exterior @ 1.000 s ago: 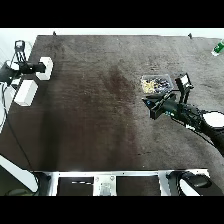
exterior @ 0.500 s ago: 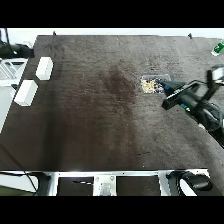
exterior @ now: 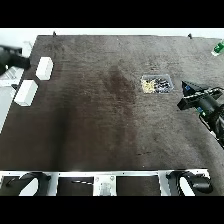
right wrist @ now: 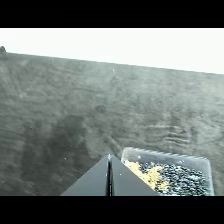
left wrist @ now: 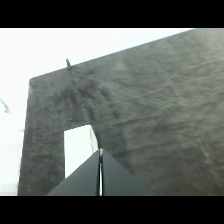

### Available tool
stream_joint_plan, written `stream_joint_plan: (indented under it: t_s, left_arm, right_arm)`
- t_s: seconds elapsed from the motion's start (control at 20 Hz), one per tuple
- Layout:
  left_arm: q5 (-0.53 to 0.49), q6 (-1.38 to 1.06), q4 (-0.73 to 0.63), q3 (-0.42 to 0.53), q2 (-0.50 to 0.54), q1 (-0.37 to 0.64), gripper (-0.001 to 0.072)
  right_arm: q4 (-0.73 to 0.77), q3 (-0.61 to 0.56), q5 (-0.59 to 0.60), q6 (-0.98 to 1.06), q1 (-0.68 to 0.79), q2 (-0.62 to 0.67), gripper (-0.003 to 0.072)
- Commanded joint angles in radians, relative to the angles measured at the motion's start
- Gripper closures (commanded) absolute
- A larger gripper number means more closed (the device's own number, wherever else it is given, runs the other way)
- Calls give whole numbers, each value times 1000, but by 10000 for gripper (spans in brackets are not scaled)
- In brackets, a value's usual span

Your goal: Fold the box and place the chain.

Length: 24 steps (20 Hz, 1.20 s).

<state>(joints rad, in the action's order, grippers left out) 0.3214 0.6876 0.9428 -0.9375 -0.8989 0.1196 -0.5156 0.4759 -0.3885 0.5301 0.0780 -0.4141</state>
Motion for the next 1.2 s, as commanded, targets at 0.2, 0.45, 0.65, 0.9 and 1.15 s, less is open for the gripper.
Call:
stream_joint_plan:
  t_s: [0.2,0.45,0.65,0.9,1.15]
  left_arm:
    - [-264,-33,-55,534,498,-148,691]
    - [-240,23,-72,729,730,-150,691]
    - [-224,22,-72,776,752,-150,686]
    - [-218,19,-73,776,752,-150,686]
    - [-217,19,-73,776,752,-150,686]
  right_arm:
    - [-91,-113,-11,9,17,173,679]
    - [-88,-256,18,13,17,369,679]
    - [-89,-324,36,12,17,472,677]
    - [-91,-337,35,12,17,483,677]
    - [-91,-339,36,12,17,482,677]
